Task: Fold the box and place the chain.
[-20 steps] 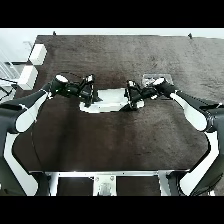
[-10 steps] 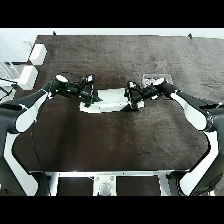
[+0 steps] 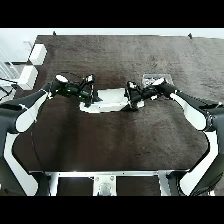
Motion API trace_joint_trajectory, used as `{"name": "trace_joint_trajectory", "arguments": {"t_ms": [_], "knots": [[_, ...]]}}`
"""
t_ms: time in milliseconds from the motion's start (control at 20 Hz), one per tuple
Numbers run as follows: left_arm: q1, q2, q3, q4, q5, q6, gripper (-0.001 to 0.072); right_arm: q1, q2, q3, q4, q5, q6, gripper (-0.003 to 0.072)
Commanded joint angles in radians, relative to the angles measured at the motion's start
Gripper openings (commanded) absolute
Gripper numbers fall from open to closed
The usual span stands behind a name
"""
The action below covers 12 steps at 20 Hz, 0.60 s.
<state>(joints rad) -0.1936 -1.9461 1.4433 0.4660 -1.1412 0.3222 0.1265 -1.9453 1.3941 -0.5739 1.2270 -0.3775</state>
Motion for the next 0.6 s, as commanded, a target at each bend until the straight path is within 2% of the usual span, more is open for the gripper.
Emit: {"name": "trace_joint_trajectory", "arguments": {"t_ms": [0,550], "knots": [[-0.001,0.0,0.001,0.0,0.0,0.0,0.002,0.0,-0.001,0.0,0.016,0.005,-0.001,0.069],[-0.001,0.0,0.001,0.0,0.0,0.0,0.0021,0.0,-0.001,-0.004,-0.006,0.034,0.003,0.0689]]}}
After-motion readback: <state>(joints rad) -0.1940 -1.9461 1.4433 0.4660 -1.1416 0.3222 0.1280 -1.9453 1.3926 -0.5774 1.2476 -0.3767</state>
